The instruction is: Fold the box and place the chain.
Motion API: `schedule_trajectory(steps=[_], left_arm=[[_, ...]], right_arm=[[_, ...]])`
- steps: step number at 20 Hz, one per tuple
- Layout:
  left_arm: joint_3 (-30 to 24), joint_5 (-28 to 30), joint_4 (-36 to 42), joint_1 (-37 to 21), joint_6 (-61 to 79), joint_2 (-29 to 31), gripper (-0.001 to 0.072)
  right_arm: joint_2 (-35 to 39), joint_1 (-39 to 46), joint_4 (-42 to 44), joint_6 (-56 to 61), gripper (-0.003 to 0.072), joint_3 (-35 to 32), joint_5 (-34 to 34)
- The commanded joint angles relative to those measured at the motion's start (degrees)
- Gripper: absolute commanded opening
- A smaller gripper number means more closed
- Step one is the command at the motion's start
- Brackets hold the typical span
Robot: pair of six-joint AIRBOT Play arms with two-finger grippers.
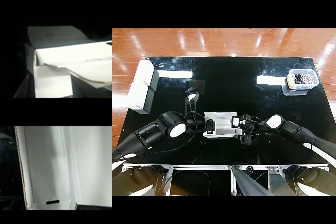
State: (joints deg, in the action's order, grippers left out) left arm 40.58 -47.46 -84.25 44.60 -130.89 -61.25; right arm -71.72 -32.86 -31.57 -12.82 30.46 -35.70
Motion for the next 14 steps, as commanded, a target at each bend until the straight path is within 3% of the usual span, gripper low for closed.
schedule_trajectory(steps=[1,14], left_arm=[[0.1,0.2,-0.3,0.1,-0.3,-0.9,0.0621],[0.7,-0.2,-0.7,0.7,-2.1,-4.2,0.0610]], right_arm=[[0.0,0.0,0.0,0.0,0.0577,0.0,0.0],[0.0,0.0,0.0,0.0,0.0577,0.0,0.0]])
